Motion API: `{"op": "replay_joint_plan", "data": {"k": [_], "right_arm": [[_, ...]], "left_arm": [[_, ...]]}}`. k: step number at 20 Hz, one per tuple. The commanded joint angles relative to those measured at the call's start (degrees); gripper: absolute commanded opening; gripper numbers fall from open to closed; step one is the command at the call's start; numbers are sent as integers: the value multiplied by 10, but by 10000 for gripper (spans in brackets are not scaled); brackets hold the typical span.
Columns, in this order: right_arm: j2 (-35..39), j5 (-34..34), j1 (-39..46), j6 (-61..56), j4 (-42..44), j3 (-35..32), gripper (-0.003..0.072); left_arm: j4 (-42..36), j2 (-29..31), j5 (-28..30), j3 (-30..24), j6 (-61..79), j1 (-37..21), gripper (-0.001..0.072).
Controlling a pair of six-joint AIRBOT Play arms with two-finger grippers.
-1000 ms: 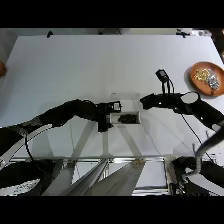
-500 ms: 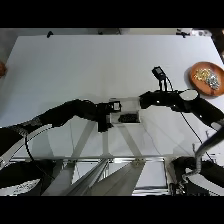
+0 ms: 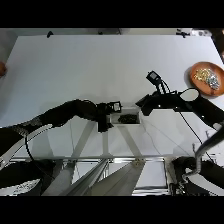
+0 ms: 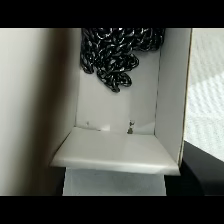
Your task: Fold the box and place the chain.
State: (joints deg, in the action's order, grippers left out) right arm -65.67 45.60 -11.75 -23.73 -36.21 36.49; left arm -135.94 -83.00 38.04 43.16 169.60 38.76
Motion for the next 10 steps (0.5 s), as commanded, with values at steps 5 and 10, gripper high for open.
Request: {"op": "replay_joint_plan", "data": {"k": [5, 10], "right_arm": [[86, 4, 0, 24, -58, 1, 15], [119, 64, -5, 67, -24, 1, 15]], "left_arm": [[0, 0, 1, 0, -1, 0, 274], [0, 0, 1, 0, -1, 0, 274]]}}
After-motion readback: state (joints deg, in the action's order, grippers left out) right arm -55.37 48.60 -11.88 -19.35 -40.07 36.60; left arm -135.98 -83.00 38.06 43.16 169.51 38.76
